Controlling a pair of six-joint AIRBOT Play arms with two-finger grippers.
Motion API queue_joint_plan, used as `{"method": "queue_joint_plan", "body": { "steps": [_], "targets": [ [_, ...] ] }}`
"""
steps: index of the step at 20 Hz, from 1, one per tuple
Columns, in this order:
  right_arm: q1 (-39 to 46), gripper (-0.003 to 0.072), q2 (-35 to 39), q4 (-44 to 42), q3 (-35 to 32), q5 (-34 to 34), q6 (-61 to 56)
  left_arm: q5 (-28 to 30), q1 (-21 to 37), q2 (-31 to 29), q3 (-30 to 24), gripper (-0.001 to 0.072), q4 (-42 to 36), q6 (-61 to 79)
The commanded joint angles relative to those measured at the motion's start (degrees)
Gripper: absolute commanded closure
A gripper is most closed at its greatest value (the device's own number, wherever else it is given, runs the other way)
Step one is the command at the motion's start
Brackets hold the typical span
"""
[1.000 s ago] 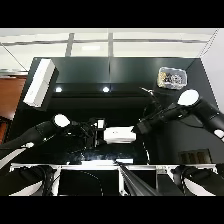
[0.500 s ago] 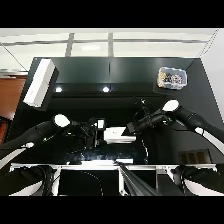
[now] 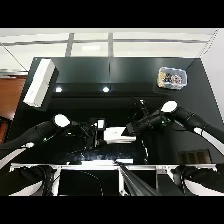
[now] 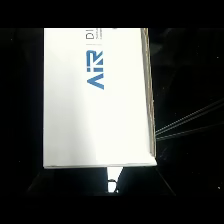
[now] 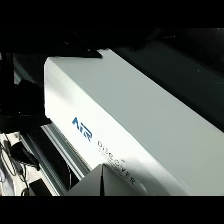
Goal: Fold the box and place the chain.
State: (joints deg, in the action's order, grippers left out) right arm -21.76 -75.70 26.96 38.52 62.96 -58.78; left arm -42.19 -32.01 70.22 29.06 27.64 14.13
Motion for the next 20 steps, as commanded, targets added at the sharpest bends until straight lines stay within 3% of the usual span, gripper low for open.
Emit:
{"method": "queue_joint_plan", "body": {
  "steps": [1, 5, 9, 10, 11, 12, 17, 20],
  "targets": [
    [0.0, 0.0673, 0.0, 1.0, 0.0, -2.4, 0.0, 0.0, 0.0, 0.0, 0.0, 0.0313, 0.0, 0.0],
    [0.3, 0.0671, 0.2, 0.7, 0.2, -0.7, 0.1, 0.0, 0.0, 0.0, 0.0, 0.0313, 0.0, -0.1],
    [4.5, 0.0671, 3.5, 0.5, 4.6, 8.9, 0.0, 0.0, 0.0, -0.3, 0.1, 0.0302, 0.0, -0.4],
    [6.0, 0.0671, 5.5, 0.5, 6.1, 10.0, -0.3, 0.0, 0.0, -0.8, 0.1, 0.0251, 0.0, -1.2],
    [7.5, 0.067, 7.6, 0.6, 7.3, 10.5, -1.0, 0.0, 0.0, -1.7, 0.1, 0.0106, 0.0, -3.0],
    [9.3, 0.0671, 10.0, 0.8, 8.5, 10.5, -1.7, 0.3, 0.1, -2.8, 0.2, 0.0014, 0.5, -5.9],
    [21.5, 0.067, 19.4, 4.3, 9.4, 13.6, -5.6, -1.8, 0.4, -12.6, 3.0, 0.0001, 11.6, -20.7],
    [27.0, 0.067, 21.6, 5.1, 9.4, 15.5, -6.1, -5.9, -1.0, -14.3, 5.9, 0.0001, 12.3, -26.4]
  ]
}}
